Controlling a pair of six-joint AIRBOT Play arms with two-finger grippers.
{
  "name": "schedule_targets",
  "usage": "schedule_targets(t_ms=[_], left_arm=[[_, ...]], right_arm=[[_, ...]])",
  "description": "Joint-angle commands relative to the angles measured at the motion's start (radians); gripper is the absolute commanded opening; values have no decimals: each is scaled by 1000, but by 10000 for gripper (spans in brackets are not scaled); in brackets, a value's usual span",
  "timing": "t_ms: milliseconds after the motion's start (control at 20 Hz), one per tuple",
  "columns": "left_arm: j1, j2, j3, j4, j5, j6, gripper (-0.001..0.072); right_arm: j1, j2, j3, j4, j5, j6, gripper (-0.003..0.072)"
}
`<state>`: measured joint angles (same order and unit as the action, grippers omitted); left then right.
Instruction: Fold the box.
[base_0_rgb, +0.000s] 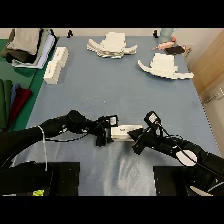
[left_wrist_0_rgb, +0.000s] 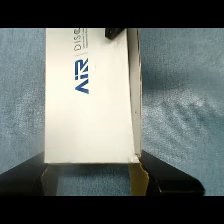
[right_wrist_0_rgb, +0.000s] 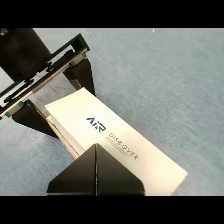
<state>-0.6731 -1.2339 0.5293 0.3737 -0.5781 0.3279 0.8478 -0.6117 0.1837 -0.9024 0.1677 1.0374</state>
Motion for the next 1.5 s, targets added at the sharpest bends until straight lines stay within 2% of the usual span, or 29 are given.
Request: schedule_targets(t_ms=[0, 550, 1250, 1450], left_arm=[[0, 1, 1, 0, 0, 0, 521], [0, 1, 1, 0, 0, 0, 521], [0, 1, 1, 0, 0, 0, 521], [0, 1, 1, 0, 0, 0, 521]], right_arm=[[6, 2, -17, 10, -8, 2, 0], [35, -71, -43, 55, -14, 3, -1], [58, -71, -46, 54, -15, 3, 0], [58, -36, -44, 54, -55, 2, 0]])
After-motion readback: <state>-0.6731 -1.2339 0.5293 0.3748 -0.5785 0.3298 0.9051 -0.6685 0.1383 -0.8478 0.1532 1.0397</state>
